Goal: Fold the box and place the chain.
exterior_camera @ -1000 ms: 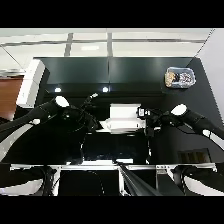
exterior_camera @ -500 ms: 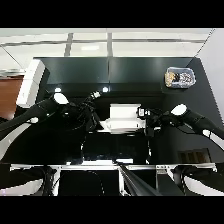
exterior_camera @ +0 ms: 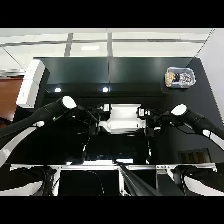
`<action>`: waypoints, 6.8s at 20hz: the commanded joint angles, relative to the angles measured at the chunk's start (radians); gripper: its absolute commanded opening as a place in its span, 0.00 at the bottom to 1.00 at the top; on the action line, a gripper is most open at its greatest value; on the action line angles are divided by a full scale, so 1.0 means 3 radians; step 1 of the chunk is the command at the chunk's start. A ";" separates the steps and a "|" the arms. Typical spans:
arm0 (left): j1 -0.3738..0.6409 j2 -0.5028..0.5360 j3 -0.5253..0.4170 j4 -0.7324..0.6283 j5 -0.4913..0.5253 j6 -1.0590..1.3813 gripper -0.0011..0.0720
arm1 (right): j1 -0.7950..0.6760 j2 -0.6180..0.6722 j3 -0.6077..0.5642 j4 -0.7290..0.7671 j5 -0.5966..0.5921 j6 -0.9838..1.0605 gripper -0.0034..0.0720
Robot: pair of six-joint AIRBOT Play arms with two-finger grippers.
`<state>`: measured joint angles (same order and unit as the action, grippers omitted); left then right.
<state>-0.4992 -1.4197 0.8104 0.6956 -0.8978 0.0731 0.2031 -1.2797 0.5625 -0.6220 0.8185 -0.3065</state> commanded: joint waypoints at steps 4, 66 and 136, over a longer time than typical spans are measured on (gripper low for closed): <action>-0.0072 0.0018 0.0004 0.0005 0.0205 -0.0010 0.39 | 0.0000 0.0000 0.0001 0.0001 0.0001 0.0001 0.39; 0.1361 0.0830 -0.0636 0.0669 -0.0444 -0.4958 0.05 | 0.0000 0.0000 0.0001 0.0001 0.0001 0.0001 0.39; 0.0776 -0.0329 0.0057 -0.1226 -0.1148 -0.3403 0.98 | 0.0000 0.0000 0.0001 0.0001 0.0001 0.0001 0.39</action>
<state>-0.2676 -1.5185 0.8268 0.3721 -1.2278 -0.9825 0.2031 -1.2797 0.5632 -0.6220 0.8188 -0.3065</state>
